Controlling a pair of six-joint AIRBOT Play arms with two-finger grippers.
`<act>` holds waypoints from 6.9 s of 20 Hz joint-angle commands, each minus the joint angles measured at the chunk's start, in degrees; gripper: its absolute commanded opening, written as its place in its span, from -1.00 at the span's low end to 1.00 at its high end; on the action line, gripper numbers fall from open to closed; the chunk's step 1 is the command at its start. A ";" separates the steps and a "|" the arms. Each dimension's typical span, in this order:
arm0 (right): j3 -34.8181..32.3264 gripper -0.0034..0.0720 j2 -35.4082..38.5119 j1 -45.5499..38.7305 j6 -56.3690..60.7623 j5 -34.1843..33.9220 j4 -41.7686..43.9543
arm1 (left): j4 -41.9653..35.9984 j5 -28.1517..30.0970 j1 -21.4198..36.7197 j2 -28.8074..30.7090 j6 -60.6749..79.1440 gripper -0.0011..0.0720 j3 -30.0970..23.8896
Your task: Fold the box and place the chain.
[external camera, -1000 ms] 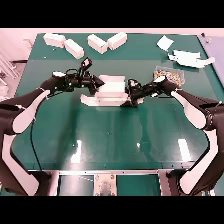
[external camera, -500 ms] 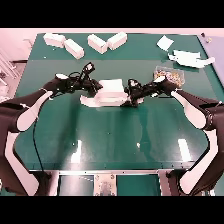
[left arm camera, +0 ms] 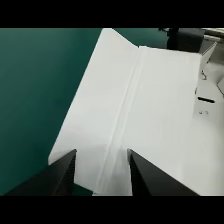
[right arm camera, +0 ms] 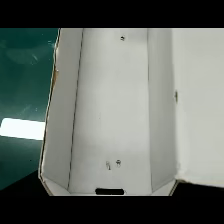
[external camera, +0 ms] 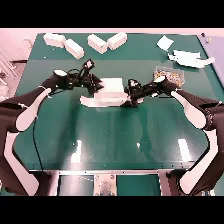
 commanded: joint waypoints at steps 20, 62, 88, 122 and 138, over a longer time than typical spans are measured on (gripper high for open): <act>0.00 0.66 -0.02 -0.02 0.02 0.00 0.02 | 28.46 -17.81 1.84 3.91 -15.54 0.98 -0.72; 0.00 0.66 -0.02 -0.02 0.02 0.00 0.02 | 33.90 -13.70 -0.74 4.33 -12.74 0.54 -2.34; 0.00 0.66 -0.02 -0.02 0.02 0.00 0.02 | 23.12 -10.64 -4.57 4.02 -12.63 0.04 -2.40; 0.00 0.66 -0.02 -0.02 0.02 -0.02 0.02 | 19.71 -25.14 9.11 4.17 -22.43 -0.93 4.15; 0.00 0.66 -0.02 -0.02 0.02 0.00 0.02 | 22.80 -18.23 13.88 4.02 -65.44 -0.92 -8.35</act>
